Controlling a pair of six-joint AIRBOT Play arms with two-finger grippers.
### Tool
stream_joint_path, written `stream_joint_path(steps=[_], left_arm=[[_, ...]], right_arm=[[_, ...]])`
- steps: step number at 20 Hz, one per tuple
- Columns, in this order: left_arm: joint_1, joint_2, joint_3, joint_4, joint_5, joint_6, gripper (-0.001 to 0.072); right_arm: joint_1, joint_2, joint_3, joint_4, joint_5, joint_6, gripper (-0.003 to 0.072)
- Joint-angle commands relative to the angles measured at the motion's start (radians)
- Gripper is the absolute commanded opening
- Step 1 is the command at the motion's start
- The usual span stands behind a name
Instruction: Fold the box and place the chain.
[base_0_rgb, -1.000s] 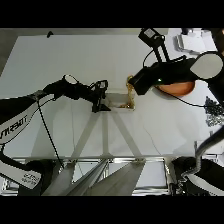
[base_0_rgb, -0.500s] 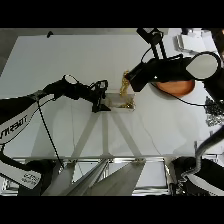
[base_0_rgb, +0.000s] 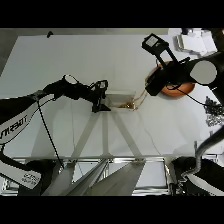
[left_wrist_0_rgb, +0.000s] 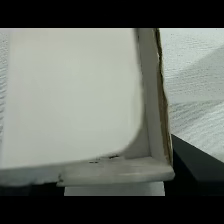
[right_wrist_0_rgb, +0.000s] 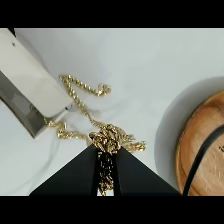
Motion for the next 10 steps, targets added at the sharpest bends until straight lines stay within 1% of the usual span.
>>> stream_joint_path(steps=[1,3,4,6,8,10], left_arm=[[0.000,0.000,0.000,0.000,0.000,0.000,0.0257],[0.000,0.000,0.000,0.000,0.000,0.000,0.0257],[0.000,0.000,0.000,0.000,0.000,0.000,0.0257],[0.000,0.000,0.000,0.000,0.000,0.000,0.0257],[0.000,0.000,0.000,0.000,0.000,0.000,0.0257],[0.000,0.000,0.000,0.000,0.000,0.000,0.0257]], right_arm=[[0.001,0.002,0.001,0.037,0.057,-0.022,0.0013],[0.001,0.000,0.001,0.198,0.056,-0.113,0.0013],[0.001,-0.005,0.001,0.304,0.052,-0.163,0.0013],[0.001,-0.027,0.001,0.470,0.013,-0.232,0.0013],[0.001,-0.061,0.001,0.573,-0.080,-0.267,0.0014],[0.001,-0.106,0.001,0.618,-0.172,-0.283,0.0014]])
